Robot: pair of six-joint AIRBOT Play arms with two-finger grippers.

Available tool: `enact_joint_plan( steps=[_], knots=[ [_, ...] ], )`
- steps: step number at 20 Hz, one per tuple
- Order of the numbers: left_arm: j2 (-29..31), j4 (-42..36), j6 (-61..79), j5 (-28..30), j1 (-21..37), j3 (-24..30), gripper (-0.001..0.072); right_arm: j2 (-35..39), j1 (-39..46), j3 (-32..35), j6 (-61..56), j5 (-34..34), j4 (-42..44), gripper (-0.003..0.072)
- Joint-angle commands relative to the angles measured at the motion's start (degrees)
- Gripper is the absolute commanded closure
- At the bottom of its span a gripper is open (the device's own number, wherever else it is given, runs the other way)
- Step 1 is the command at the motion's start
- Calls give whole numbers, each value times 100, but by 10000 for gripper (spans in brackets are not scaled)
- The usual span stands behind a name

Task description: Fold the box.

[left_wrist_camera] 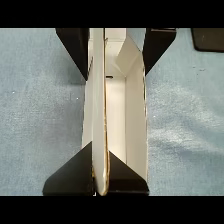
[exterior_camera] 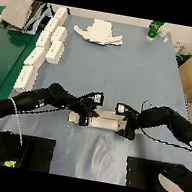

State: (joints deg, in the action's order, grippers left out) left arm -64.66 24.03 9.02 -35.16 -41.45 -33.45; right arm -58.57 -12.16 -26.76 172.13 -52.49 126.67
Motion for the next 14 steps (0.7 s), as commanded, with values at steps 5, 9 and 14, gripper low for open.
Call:
enact_joint_plan(
  steps=[5, 9, 14],
  knots=[
    [0, -2, -2, 13, 2, -7, 696, -4, -22, 33, -2, 459, -33, -18],
    [0, -2, -2, 13, 2, -7, 697, 114, -22, 175, -2, 448, 0, -14],
    [0, -2, -2, 15, 2, -7, 697, 262, -22, 173, -2, 354, 7, 126]
  ],
)
